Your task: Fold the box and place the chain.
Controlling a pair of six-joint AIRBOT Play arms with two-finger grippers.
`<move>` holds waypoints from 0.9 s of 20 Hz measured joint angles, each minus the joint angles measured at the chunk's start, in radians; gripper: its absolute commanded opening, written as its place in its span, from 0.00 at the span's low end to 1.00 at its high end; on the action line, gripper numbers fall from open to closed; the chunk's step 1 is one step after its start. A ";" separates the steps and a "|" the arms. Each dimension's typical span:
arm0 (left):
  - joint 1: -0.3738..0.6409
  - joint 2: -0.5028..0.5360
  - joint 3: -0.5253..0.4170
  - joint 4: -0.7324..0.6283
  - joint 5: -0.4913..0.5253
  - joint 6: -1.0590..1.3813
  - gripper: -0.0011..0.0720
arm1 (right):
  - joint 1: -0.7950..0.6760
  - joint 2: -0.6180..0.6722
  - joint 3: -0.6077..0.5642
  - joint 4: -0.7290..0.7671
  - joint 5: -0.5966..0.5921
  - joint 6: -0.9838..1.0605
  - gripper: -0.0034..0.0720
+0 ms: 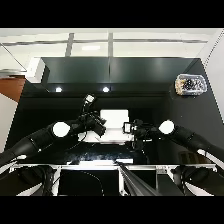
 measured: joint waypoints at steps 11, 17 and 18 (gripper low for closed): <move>0.255 0.264 0.038 0.333 -0.451 0.012 0.98 | 0.000 0.000 0.000 0.000 -0.004 0.000 0.80; 0.304 0.246 0.000 0.420 -0.684 0.283 0.98 | 0.000 0.000 0.000 0.000 -0.003 0.000 0.80; 0.299 0.232 -0.004 0.396 -0.685 0.333 0.98 | 0.000 0.000 0.000 0.001 -0.003 0.000 0.80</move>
